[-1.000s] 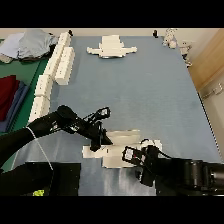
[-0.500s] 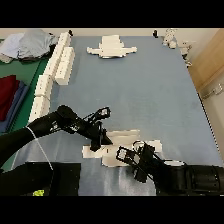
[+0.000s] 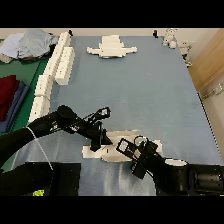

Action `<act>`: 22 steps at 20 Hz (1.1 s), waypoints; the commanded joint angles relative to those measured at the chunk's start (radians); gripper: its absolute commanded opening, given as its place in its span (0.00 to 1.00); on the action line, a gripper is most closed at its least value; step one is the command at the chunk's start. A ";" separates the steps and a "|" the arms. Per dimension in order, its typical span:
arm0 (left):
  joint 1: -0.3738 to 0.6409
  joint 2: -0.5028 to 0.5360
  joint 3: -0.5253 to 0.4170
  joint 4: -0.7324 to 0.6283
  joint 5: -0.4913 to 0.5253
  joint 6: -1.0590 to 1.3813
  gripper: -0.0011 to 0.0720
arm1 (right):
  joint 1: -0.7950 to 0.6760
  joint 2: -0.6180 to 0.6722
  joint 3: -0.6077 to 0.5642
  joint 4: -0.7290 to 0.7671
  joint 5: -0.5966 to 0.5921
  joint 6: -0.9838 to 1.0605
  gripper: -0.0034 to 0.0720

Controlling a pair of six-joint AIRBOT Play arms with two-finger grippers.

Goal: Fold the box.

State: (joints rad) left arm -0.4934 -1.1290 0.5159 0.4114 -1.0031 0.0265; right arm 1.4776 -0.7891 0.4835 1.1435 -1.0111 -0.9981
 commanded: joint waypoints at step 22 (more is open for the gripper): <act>0.000 0.000 0.001 0.000 0.000 0.000 0.03 | -0.408 0.198 -0.139 0.350 0.226 -0.741 0.94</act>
State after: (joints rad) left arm -0.4934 -1.1290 0.5159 0.4114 -1.0027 0.0261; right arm 1.1969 -0.6140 0.3649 1.3235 -0.8612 -1.4490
